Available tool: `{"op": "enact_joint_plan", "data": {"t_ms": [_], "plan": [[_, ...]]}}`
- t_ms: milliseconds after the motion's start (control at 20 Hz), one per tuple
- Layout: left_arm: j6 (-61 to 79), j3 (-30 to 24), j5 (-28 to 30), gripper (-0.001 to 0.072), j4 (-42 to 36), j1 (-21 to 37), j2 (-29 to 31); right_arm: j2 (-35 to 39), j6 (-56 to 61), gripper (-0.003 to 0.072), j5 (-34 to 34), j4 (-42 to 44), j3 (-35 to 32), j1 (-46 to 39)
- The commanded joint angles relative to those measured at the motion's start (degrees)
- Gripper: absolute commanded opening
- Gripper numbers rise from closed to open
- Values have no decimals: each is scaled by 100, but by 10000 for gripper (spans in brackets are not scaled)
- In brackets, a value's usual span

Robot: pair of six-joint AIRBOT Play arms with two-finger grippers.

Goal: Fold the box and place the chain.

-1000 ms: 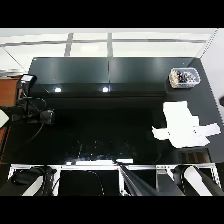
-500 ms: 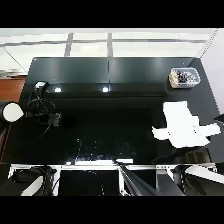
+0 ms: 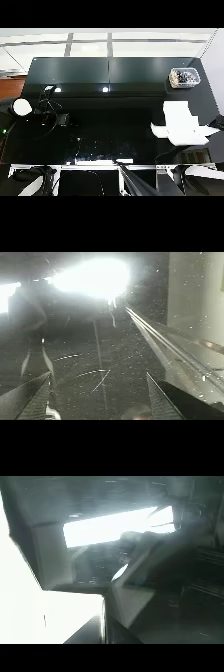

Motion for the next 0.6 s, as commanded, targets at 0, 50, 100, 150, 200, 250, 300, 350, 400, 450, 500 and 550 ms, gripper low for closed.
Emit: {"op": "enact_joint_plan", "data": {"t_ms": [0,50,100,150,200,250,300,350,400,450,500,550], "plan": [[4,11,13,710,-107,2,-52,197,-85,16,214,330,13,487],[4,11,15,710,-103,2,-52,330,-85,16,221,619,13,651],[4,11,46,710,-105,2,-52,494,-85,16,232,940,13,846],[2,11,63,710,-131,2,-52,656,-81,17,245,1213,13,1036],[4,11,68,710,-175,2,-55,837,-72,16,289,1499,11,1237],[7,11,87,710,-238,2,-55,1005,2,16,321,1775,9,1421],[11,11,122,710,-328,2,-55,1209,79,16,278,2033,-13,1624],[74,11,166,710,-459,0,-55,1421,195,16,146,2280,-83,1805],[210,11,219,710,-658,0,-55,1652,284,17,-7,2518,-199,2015],[350,11,306,710,-883,0,-55,1862,389,17,-175,2686,-350,2214],[505,11,402,710,-1176,0,-55,2090,415,17,-304,2889,-575,2446],[656,11,505,710,-1449,0,-55,2302,415,16,-415,3115,-839,2669]]}}
